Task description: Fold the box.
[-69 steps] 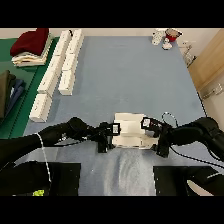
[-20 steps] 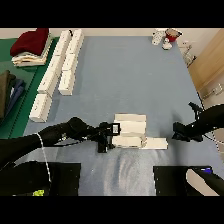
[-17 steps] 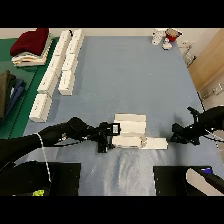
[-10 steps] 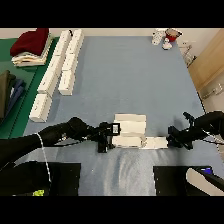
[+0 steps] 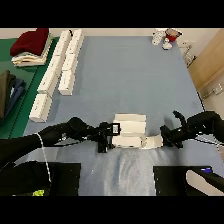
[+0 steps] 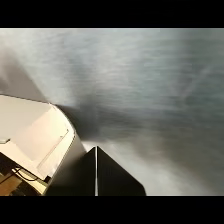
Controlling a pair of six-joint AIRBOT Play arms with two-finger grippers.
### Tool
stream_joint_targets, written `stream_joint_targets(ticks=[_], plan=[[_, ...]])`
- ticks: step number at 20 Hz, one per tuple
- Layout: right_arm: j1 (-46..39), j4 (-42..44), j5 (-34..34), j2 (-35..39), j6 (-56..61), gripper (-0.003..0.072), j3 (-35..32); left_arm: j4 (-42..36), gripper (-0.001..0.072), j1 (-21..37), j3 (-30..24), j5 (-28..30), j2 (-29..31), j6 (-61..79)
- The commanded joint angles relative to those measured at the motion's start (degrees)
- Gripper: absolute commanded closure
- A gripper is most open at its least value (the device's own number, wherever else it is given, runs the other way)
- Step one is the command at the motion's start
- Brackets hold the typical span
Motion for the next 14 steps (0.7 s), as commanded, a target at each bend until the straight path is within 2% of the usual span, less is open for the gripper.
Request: stream_joint_targets(ticks=[1,3,4,5,6,8,9,10,11,12,13,14], plan=[[5.07,1.64,1.62,0.46,-1.4,0.0682,1.03,0.02,0.0356,0.0,0.07,0.0,-0.02,0.02],[6.34,1.6,1.36,2.58,-1.49,0.0682,2.1,0.02,0.0356,0.02,0.04,0.0,-0.02,0.02],[6.75,1.51,1.22,3.93,-1.44,0.0638,2.49,0.02,0.0356,0.0,0.07,0.0,0.0,0.02],[6.99,1.53,1.18,5.66,-1.42,0.0538,2.54,0.02,0.0356,0.02,0.07,0.0,-0.02,0.02],[7.06,1.55,1.09,7.17,-1.42,0.0507,2.54,0.02,0.0357,0.02,0.07,0.0,0.0,0.02],[7.06,1.57,0.35,9.86,-1.42,0.0502,2.54,0.02,0.0357,0.0,0.07,0.0,-0.02,0.02],[7.06,1.62,-0.37,10.75,-1.42,0.0393,2.51,0.02,0.0357,0.0,0.07,0.0,-0.02,0.02],[7.08,1.95,-1.11,11.15,-1.42,0.0316,2.51,0.02,0.0357,0.0,0.07,0.0,0.0,0.02],[7.15,2.38,-1.81,11.3,-1.49,0.0306,2.51,0.02,0.0357,0.0,0.07,0.0,-0.02,0.02],[7.82,2.56,-2.1,11.39,-1.51,0.02,2.51,0.02,0.0357,0.02,0.04,0.0,-0.02,0.02],[9.18,2.6,-1.88,11.37,-1.55,0.0151,2.51,0.02,0.0356,0.0,0.07,0.0,-0.02,0.02],[11.06,2.58,-1.03,11.37,-1.55,0.0151,2.51,0.02,0.0357,0.02,0.07,0.0,-0.02,0.0]])
